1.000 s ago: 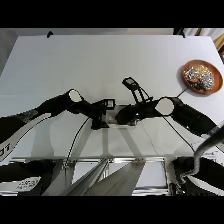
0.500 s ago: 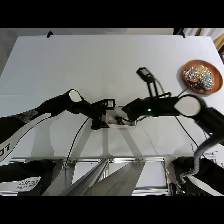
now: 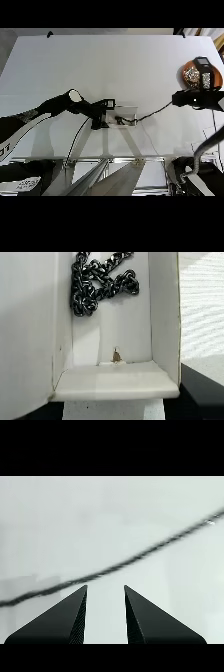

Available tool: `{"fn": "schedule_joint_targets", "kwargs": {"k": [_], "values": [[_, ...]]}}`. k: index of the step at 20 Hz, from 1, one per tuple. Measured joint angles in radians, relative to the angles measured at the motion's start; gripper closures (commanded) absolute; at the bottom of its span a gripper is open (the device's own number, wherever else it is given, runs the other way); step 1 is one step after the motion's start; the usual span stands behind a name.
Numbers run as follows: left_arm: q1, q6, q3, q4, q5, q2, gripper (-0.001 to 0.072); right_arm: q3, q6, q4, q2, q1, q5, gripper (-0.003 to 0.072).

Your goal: Fold the box and place the chain.

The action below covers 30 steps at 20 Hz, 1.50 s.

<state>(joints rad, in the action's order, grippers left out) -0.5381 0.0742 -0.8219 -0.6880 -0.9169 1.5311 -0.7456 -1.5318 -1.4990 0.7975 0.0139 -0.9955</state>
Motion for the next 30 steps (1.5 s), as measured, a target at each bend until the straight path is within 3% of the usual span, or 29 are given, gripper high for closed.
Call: {"fn": "schedule_joint_targets", "kwargs": {"k": [5, 9, 17, 19, 25, 26, 27, 30], "values": [[0.0, 0.0, 0.0, 0.0, 0.0, 0.0, 0.0397, -0.023, 0.003, -0.068, 0.192, -0.191, 0.072, 0.041], [0.0, 0.0, 0.0, 0.0, 0.0, 0.0, 0.0397, -0.08, -0.024, -0.084, 0.336, -0.26, 0.164, 0.041], [0.0, 0.0, 0.0, 0.0, 0.0, 0.0, 0.0397, -0.109, -0.103, 0.013, 0.568, -0.288, 0.379, 0.0412], [0.0, 0.0, 0.0, 0.0, 0.0, 0.0, 0.0397, -0.11, -0.109, 0.036, 0.6, -0.289, 0.43, 0.0467], [0.0, 0.0, 0.0, 0.0, 0.0, 0.0, 0.0397, -0.111, -0.114, 0.039, 0.653, -0.29, 0.5, 0.0468], [0.0, 0.0, 0.0, 0.0, 0.0, 0.0, 0.0397, -0.11, -0.114, 0.038, 0.663, -0.29, 0.507, 0.051], [0.0, 0.0, 0.0, 0.0, 0.0, 0.0, 0.0397, -0.111, -0.114, 0.035, 0.672, -0.29, 0.509, 0.0659], [0.0, 0.0, 0.0, 0.0, 0.0, 0.0, 0.0397, -0.112, -0.097, 0.034, 0.681, -0.287, 0.511, 0.0669]]}}
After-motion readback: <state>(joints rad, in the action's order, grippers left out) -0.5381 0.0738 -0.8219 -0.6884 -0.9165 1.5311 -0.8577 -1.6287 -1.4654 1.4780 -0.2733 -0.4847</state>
